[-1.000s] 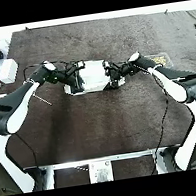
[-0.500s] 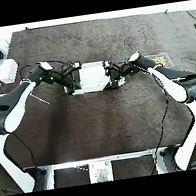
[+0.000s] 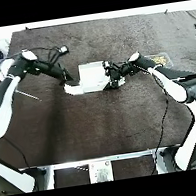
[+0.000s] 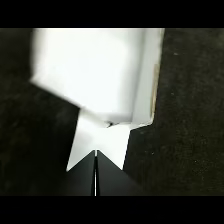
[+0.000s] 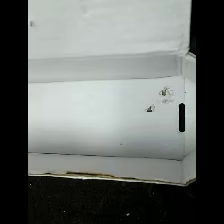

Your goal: Fold the box and place the chain.

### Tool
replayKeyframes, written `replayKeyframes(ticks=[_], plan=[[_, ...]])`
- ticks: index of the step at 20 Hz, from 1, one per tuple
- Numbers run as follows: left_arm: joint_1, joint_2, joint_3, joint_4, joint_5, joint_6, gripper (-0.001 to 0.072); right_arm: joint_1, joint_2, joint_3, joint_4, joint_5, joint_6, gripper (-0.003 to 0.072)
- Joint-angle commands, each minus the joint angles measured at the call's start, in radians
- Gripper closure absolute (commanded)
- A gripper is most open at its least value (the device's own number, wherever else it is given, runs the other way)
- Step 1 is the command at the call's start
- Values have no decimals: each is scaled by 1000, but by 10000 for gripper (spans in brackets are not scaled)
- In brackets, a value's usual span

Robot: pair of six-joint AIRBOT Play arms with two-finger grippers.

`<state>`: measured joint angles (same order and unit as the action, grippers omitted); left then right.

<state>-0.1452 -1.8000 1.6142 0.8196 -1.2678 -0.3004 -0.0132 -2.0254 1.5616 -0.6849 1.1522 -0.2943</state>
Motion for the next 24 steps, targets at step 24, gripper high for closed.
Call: replayKeyframes(ticks=[24], plan=[[118, 26, -431, -225, 239, -617, 701, 0, -1, 0, 0, 0, 0, 473]])
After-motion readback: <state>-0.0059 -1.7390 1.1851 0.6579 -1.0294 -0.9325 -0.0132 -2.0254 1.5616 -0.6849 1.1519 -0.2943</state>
